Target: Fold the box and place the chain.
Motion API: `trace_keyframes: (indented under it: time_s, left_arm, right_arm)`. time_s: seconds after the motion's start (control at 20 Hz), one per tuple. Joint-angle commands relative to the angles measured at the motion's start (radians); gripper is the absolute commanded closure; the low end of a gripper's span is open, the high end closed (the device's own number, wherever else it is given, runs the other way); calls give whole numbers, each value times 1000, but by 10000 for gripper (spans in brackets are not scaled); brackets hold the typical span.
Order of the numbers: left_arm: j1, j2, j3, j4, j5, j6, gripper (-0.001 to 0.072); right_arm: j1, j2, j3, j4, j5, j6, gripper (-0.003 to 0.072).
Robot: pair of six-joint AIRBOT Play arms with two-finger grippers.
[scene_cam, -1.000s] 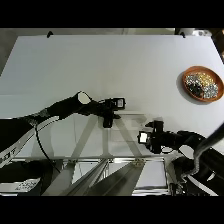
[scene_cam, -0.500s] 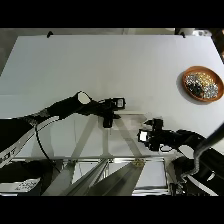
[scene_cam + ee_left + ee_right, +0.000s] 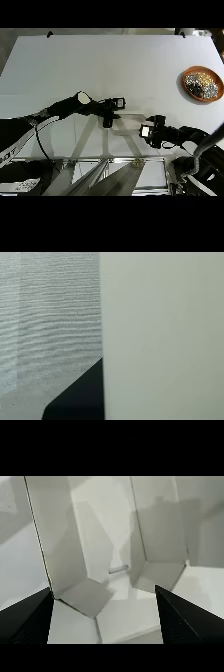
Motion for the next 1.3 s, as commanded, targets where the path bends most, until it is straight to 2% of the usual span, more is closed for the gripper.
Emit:
trace_keyframes:
  time_s: [0.0,0.15,0.35,0.6,0.8,0.95,1.1,1.25]
  left_arm:
    - [1,1,1,0,0,0,699]
    - [1,1,1,0,0,0,699]
    - [1,1,1,0,0,0,699]
    - [1,1,1,0,0,0,699]
    - [1,1,1,0,0,0,699]
    - [1,1,1,0,0,0,699]
    - [1,1,1,0,0,0,699]
    - [1,1,1,0,0,0,699]
  right_arm:
    - [-64,-30,40,2,37,-3,-7]
    - [-82,-80,91,36,45,-61,-7]
    - [-116,-123,129,158,112,-209,-6]
    - [-163,-138,137,169,109,-240,-6]
    - [-163,-152,142,235,106,-370,-6]
    - [-174,-176,152,242,107,-391,-6]
    - [-237,-206,164,288,137,-396,-6]
    - [-257,-210,164,304,193,-497,-5]
